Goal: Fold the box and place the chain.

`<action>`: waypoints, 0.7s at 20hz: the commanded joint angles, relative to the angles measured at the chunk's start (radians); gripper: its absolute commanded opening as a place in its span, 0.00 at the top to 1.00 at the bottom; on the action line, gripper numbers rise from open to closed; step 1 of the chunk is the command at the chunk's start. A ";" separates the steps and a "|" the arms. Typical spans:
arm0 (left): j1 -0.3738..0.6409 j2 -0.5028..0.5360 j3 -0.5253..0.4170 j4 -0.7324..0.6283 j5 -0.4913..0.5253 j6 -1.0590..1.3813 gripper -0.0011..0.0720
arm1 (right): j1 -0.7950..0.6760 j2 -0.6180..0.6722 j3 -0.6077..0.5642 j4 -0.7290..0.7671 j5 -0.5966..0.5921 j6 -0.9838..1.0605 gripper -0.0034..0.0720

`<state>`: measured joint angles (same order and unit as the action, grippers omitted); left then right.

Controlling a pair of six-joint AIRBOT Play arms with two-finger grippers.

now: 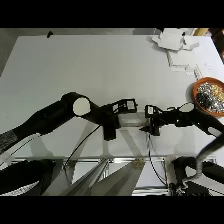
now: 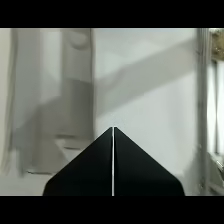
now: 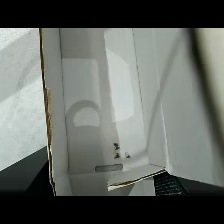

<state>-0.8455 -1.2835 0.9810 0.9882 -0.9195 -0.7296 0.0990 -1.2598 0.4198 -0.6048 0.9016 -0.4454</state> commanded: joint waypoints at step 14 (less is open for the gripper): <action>0.071 -0.394 0.311 0.076 0.089 -0.004 0.98 | 0.000 0.001 0.001 -0.001 0.000 0.000 0.42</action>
<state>-0.7811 -1.6451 1.2781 1.0492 -0.8333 -0.7578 0.0990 -1.2598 0.4198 -0.6052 0.9016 -0.4458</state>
